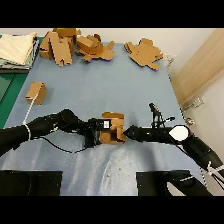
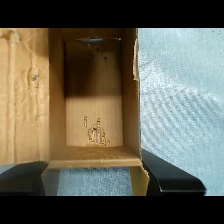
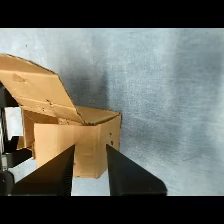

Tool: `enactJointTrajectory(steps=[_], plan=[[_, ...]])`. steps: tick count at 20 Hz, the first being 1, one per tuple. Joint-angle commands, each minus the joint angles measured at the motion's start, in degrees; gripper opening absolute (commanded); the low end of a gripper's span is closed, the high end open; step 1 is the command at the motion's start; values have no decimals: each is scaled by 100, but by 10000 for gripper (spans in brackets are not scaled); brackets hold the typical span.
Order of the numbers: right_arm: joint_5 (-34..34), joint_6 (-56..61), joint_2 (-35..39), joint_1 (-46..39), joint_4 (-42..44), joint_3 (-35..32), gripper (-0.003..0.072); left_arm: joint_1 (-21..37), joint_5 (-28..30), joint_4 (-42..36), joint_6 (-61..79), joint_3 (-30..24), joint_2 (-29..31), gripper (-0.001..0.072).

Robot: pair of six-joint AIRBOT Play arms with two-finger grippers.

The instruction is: Fold the box.

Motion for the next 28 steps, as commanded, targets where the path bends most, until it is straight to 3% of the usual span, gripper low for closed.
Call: enactJointTrajectory(steps=[1, 5, 9, 12, 20, 28], plan=[[201, 855, -133, 221, -940, 319, 328, 2, 2, 2, 2, 2, -2, 290], [474, 2599, -603, 1178, -2450, 817, 329, 2, 4, 2, 2, 2, -2, 290], [671, 4015, -1185, 2122, -3233, 1384, 328, 2, 7, 2, 2, 2, -2, 290], [1241, 4809, -1742, 2588, -3860, 1882, 328, 2, 4, 2, 2, 2, -2, 290], [2271, 5342, -3036, 2780, -4321, 2924, 329, 2, 2, 2, 2, 2, -2, 290], [2391, 5757, -3797, 2791, -4227, 3224, 328, 2, 2, 2, 2, 2, -2, 290]])
